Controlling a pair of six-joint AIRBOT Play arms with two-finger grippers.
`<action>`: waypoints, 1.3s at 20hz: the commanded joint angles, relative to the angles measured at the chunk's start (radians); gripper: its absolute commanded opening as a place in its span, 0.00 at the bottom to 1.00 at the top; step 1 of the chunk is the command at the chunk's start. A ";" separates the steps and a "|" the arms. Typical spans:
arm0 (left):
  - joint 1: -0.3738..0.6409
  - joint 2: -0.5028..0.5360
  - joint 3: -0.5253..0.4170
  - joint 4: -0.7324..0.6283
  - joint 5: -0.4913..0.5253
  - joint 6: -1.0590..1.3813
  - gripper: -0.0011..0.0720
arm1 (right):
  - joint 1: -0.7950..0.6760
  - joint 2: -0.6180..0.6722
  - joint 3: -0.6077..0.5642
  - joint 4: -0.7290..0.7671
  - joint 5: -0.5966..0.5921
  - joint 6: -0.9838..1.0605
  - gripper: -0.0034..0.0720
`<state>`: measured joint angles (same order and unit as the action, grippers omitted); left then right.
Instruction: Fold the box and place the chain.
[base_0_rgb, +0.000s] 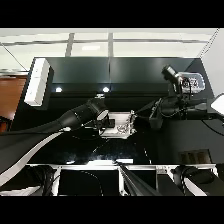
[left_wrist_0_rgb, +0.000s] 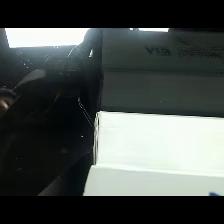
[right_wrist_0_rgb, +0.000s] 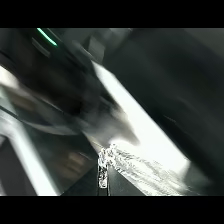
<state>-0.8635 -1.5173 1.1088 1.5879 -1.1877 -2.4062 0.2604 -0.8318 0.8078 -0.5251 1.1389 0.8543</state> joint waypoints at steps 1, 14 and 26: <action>0.001 0.000 0.000 0.000 0.001 0.000 0.06 | 0.002 0.005 0.007 0.249 0.016 0.047 0.07; 0.001 0.000 0.000 0.000 0.000 0.000 0.06 | 0.041 -0.089 -0.125 -0.109 -0.152 0.074 0.70; 0.000 0.000 0.000 0.000 -0.002 0.000 0.06 | 0.044 -0.124 -0.360 -0.297 -0.331 -0.693 1.00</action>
<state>-0.8635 -1.5177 1.1088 1.5879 -1.1889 -2.4062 0.2390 -0.9360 0.5026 -0.8120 0.9001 0.4583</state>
